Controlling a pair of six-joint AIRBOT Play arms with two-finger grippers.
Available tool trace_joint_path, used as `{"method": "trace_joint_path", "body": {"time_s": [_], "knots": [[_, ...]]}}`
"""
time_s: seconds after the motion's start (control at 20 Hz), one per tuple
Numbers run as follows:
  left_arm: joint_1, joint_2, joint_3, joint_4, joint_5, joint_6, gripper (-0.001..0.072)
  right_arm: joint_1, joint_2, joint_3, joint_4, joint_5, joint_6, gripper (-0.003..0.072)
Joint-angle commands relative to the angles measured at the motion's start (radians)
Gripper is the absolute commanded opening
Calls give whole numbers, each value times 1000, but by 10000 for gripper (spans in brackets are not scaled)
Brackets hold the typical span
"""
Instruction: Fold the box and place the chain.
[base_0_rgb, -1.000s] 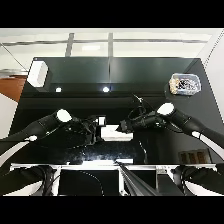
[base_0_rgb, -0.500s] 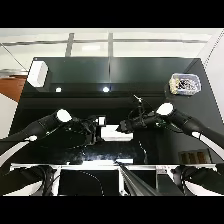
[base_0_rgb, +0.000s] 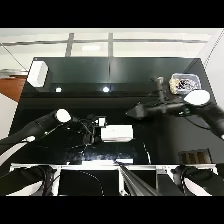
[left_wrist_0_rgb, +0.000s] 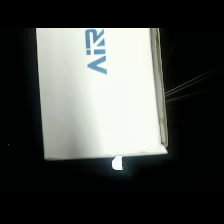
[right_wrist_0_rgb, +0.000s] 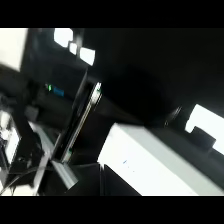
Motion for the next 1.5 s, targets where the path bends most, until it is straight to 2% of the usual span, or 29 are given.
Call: {"method": "trace_joint_path", "body": {"time_s": [0.0, 0.1, 0.2, 0.3, 0.5, 0.8, 1.05, 1.45], "knots": [[1, 87, 29, 219, -34, -238, 711, -132, 87, 12, -56, 53, 3, 47], [6, 156, 40, 254, -100, -296, 711, -174, 89, 12, -76, 64, 3, 47], [5, 214, 42, 198, -108, -295, 711, -185, 89, 12, -97, 55, 3, 47], [0, 235, 42, 84, -51, -295, 711, -185, 89, 12, -101, 44, 2, 47], [-65, 204, 42, -78, 74, -295, 711, -185, 89, 12, -101, 36, 2, 46], [-196, 145, 42, -84, 216, -295, 707, -185, 89, 12, -101, 19, 3, 46], [-225, 93, 43, -83, 213, -300, 706, -185, 89, 12, -101, 17, 2, 47], [-225, 92, 42, -79, 168, -299, 706, -185, 89, 12, -101, 2, 3, 47]]}}
